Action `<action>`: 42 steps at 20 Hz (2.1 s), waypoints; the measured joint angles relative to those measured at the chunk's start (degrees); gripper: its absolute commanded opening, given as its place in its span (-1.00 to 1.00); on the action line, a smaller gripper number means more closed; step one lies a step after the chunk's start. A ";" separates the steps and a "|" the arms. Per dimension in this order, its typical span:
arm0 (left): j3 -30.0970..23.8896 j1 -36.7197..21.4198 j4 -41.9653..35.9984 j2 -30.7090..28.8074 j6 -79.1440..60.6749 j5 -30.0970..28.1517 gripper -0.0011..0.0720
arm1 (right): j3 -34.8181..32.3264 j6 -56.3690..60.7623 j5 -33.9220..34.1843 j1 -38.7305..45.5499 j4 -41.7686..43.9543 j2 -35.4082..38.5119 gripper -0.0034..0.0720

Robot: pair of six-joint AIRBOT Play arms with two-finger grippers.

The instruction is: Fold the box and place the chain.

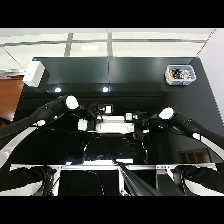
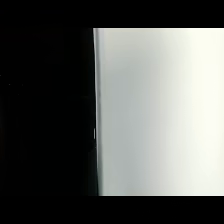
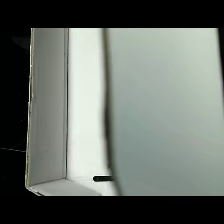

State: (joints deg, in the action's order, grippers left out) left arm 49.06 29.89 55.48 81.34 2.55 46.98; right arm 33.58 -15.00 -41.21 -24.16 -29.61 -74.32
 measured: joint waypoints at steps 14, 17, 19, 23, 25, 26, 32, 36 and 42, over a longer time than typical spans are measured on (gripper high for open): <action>0.00 0.00 -0.02 0.00 0.09 0.07 -0.89 | 0.98 2.40 1.03 -0.55 -0.85 -0.92 0.98; 0.00 0.00 -0.02 0.00 0.04 0.04 -0.89 | 1.03 2.54 1.03 -0.76 -1.36 -0.98 0.98; 0.00 0.00 -0.02 0.00 0.04 0.04 -0.89 | 1.11 2.67 0.98 -0.87 -1.57 -1.09 0.98; 0.00 0.00 -0.02 0.00 0.02 0.04 -0.89 | 1.29 3.08 0.98 -0.92 -1.84 -1.20 0.98; 0.00 0.00 -0.02 0.00 0.02 0.04 -0.89 | 1.29 3.23 1.01 -0.94 -1.88 -1.20 0.74; 0.00 0.00 -0.02 0.00 0.02 0.04 -0.89 | 1.29 3.26 1.07 -0.92 -1.90 -1.20 0.60; 0.11 0.00 0.00 -0.11 0.13 0.09 -0.83 | 1.29 3.41 1.22 -0.92 -1.92 -1.20 -0.18; 1.55 -0.11 0.87 -1.79 1.36 1.27 0.69 | 1.29 3.43 1.11 -0.94 -1.99 -1.20 -0.22; 4.57 -0.74 15.56 -8.79 18.05 9.90 0.17 | 1.29 3.41 1.16 -0.94 -1.97 -1.20 -0.22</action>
State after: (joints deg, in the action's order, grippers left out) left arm 53.63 29.15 71.05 72.55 20.60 56.88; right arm 34.87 -11.60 -40.05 -25.10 -31.57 -75.53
